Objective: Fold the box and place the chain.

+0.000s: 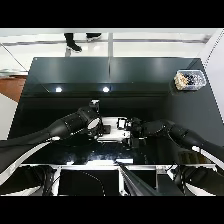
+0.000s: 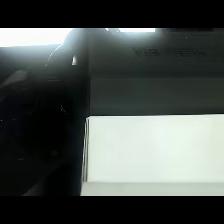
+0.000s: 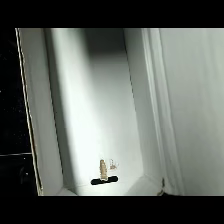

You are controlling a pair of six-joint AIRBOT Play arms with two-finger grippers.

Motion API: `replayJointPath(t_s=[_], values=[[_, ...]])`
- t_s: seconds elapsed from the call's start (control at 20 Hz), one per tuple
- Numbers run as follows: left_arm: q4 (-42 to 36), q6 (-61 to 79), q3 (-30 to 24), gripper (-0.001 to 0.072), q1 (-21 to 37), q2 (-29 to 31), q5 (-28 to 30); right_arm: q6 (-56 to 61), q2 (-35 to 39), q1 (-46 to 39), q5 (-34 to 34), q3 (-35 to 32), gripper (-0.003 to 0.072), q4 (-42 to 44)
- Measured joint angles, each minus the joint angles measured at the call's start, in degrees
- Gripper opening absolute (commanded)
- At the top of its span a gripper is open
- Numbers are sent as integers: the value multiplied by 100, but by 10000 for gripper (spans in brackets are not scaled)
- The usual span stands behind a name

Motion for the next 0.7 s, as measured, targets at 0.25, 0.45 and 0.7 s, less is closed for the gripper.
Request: replayJointPath(t_s=[0.25,0.45,0.7], values=[[7,-17,4,301,0,42,-66,4,0,0,0,0,459,2],[33,-20,4,166,4,59,-66,4,0,0,0,0,459,2],[66,-48,7,27,0,52,-66,2,0,0,0,0,459,-2]])
